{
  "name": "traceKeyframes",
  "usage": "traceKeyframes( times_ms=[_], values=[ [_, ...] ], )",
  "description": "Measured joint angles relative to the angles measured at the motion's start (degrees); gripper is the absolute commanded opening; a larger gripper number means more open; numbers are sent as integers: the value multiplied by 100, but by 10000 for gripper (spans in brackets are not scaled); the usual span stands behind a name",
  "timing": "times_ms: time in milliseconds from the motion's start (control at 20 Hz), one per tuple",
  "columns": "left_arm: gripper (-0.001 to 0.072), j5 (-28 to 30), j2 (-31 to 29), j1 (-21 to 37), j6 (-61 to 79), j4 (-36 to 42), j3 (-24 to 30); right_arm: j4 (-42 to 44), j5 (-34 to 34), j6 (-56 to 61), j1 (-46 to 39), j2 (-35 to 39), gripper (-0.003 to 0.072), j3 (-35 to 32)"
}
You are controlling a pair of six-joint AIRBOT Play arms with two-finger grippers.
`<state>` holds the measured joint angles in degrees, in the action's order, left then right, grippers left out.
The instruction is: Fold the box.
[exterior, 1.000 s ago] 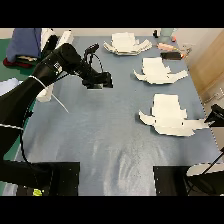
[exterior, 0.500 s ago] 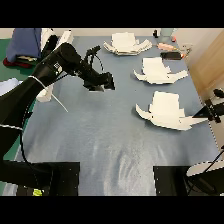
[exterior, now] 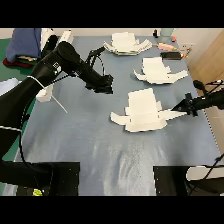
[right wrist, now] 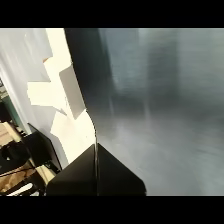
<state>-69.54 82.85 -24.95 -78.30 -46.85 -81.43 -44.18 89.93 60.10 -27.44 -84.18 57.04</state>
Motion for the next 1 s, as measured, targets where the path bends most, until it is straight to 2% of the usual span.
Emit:
traceKeyframes(
  times_ms=[150, 350, 400, 450, 500, 550, 750, 800, 850, 1000],
  values=[
    [15, -417, -173, 0, 236, 22, 168, 85, -793, 173, 732, 999, 1, -1049],
    [16, -584, -780, 0, 511, 37, 953, 96, -1825, 610, 1655, 2299, 2, -2238],
    [15, -588, -940, 0, 553, 24, 1193, 98, -2022, 726, 1856, 2551, 24, -2448],
    [16, -584, -1108, 7, 595, 11, 1456, 114, -2197, 831, 2065, 2774, 130, -2636],
    [16, -573, -1237, 11, 621, -57, 1690, 111, -2284, 909, 2247, 2922, 165, -2761],
    [15, -531, -1357, 11, 638, -116, 1943, 107, -2402, 1008, 2428, 3042, 165, -2861],
    [16, -258, -1709, 157, 675, -219, 2828, 15, -2726, 1318, 2896, 3248, 164, -3049],
    [16, -186, -1757, 210, 680, -214, 3008, -44, -2769, 1410, 2953, 3250, 142, -3067],
    [16, -146, -1794, 264, 688, -214, 3141, -96, -2796, 1495, 2997, 3237, -1, -3082],
    [16, -17, -1858, 363, 695, -199, 3383, -256, -2820, 1613, 3069, 3187, 1, -3106]
  ],
)
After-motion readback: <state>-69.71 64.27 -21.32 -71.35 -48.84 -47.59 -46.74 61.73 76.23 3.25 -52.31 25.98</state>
